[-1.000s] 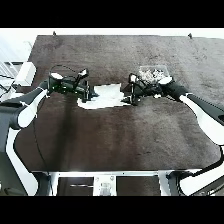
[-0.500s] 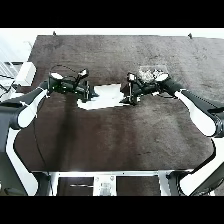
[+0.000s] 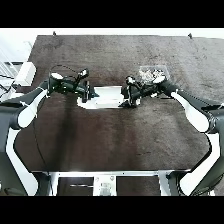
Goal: Fold the box and place the chain.
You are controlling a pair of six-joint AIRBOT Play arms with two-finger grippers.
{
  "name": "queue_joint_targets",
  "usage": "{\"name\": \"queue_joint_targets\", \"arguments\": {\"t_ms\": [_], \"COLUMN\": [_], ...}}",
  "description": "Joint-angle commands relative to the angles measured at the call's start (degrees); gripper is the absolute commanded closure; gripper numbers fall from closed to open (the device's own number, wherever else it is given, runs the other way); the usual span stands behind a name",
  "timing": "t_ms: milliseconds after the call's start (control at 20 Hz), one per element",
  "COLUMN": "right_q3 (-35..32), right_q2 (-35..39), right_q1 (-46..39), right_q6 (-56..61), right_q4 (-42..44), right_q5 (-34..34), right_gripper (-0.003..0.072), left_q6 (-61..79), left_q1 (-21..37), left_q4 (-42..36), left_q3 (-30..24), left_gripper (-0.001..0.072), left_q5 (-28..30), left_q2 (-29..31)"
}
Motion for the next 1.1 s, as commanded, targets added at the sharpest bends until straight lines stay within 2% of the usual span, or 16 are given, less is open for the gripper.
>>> {"name": "queue_joint_targets", "arguments": {"t_ms": [0, 650, 1050], "right_q3": [1.5, 5.5, 5.6], "right_q2": [-1.5, -5.6, -6.4], "right_q1": [0.1, 1.3, 1.3], "right_q6": [-1.1, -1.1, -1.1], "right_q4": [2.5, 2.3, 2.1], "right_q5": [1.9, 2.8, 3.4], "right_gripper": [0.0003, 0.0004, 0.002], "left_q6": [0.0, 0.0, 0.0], "left_q1": [0.0, 0.0, 0.0], "left_q4": [0.0, 0.0, 0.0], "left_q3": [0.0, 0.0, 0.0], "left_gripper": [0.069, 0.069, 0.069], "left_q5": [0.1, 0.1, 0.1], "left_q2": [0.0, 0.0, 0.0]}}
